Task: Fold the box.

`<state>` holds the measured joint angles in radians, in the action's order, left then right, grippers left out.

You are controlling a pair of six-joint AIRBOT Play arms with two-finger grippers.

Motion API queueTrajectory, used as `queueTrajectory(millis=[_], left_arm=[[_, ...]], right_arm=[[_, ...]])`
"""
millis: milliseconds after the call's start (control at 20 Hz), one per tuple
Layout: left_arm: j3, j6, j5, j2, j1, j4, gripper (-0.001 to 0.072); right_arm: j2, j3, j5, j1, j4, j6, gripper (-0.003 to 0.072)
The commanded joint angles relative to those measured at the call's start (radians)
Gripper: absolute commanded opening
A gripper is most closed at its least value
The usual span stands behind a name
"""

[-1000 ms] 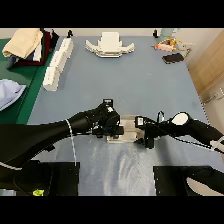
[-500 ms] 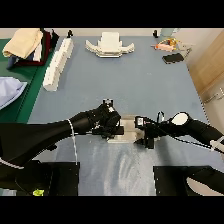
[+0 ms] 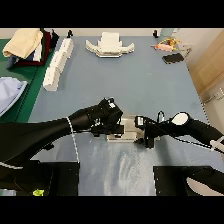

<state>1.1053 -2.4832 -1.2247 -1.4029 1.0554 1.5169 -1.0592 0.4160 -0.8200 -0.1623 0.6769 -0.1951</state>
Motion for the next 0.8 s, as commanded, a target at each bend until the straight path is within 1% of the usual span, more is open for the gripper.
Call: queueTrajectory(millis=[0,50,100,200,250,300,350,500,600,650,750], left_arm=[[0.084,0.031,-0.175,0.053,-0.003,0.061,0.0658],[0.097,0.031,-0.219,0.084,-0.009,0.077,0.0655],[0.100,0.031,-0.262,0.115,-0.021,0.076,0.0543],[0.101,0.034,-0.360,0.175,-0.056,0.076,0.0173],[0.101,0.048,-0.400,0.201,-0.078,0.073,0.0013],[0.101,0.081,-0.418,0.222,-0.095,0.061,0.0013],[0.101,0.124,-0.412,0.238,-0.117,0.026,0.0013],[0.097,0.294,-0.334,0.244,-0.174,-0.114,0.0013],[0.067,0.489,-0.233,0.244,-0.206,-0.216,0.0012],[0.044,0.626,-0.177,0.245,-0.211,-0.230,0.0013],[-0.008,0.943,-0.108,0.245,-0.201,-0.230,0.0012]], right_arm=[[0.001,0.000,-0.002,0.000,0.000,0.000,0.0520],[0.001,0.000,-0.002,0.000,0.000,0.000,0.0520],[0.001,0.000,-0.002,0.000,0.000,0.000,0.0520],[0.001,0.000,-0.002,0.000,0.000,0.000,0.0520],[0.001,0.000,-0.002,0.000,0.000,0.000,0.0520],[0.001,0.000,-0.002,0.000,-0.001,0.000,0.0520],[0.001,0.000,-0.002,0.000,0.000,0.000,0.0520],[0.001,0.000,-0.002,0.000,0.000,0.000,0.0520],[0.001,0.000,-0.002,0.000,0.000,0.000,0.0520],[0.001,0.000,-0.002,0.000,-0.001,0.000,0.0520],[0.001,0.000,-0.002,0.000,0.000,0.000,0.0520]])
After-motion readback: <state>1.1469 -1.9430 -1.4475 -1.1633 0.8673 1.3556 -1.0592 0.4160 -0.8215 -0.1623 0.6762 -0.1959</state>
